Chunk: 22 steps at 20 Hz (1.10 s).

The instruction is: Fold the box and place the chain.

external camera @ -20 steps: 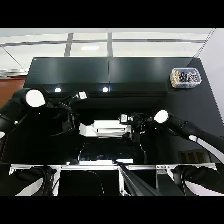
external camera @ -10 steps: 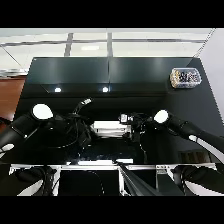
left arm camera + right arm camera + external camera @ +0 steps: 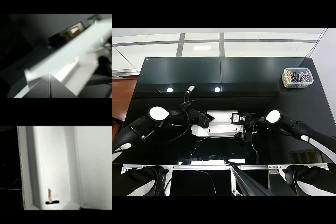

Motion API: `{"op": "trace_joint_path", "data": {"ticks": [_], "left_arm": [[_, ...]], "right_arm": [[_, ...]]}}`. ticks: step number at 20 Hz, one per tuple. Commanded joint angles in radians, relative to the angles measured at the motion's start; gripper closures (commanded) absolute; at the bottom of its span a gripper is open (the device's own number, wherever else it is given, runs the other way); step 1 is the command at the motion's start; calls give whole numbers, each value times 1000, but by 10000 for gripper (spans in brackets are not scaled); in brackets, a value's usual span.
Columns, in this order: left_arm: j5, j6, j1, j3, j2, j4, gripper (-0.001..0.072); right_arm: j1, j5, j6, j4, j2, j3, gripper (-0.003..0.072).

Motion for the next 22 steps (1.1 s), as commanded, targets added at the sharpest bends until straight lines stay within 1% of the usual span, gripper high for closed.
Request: {"op": "trace_joint_path", "data": {"ticks": [1,6,9,14,17,22], "left_arm": [[51,-103,-1,10,-56,97,685],[55,-103,-1,65,-63,97,685],[59,-103,0,73,-67,103,685],[46,-141,-1,76,-138,129,685],[1,-140,-1,90,-185,133,685],[-5,-141,-1,92,-202,132,685]], "right_arm": [[1,0,0,0,0,-1,245],[1,0,0,0,0,-1,246],[1,0,0,0,0,-1,246],[1,0,0,0,0,-1,245],[1,0,0,0,0,-1,246],[1,0,0,0,0,-1,245]]}}
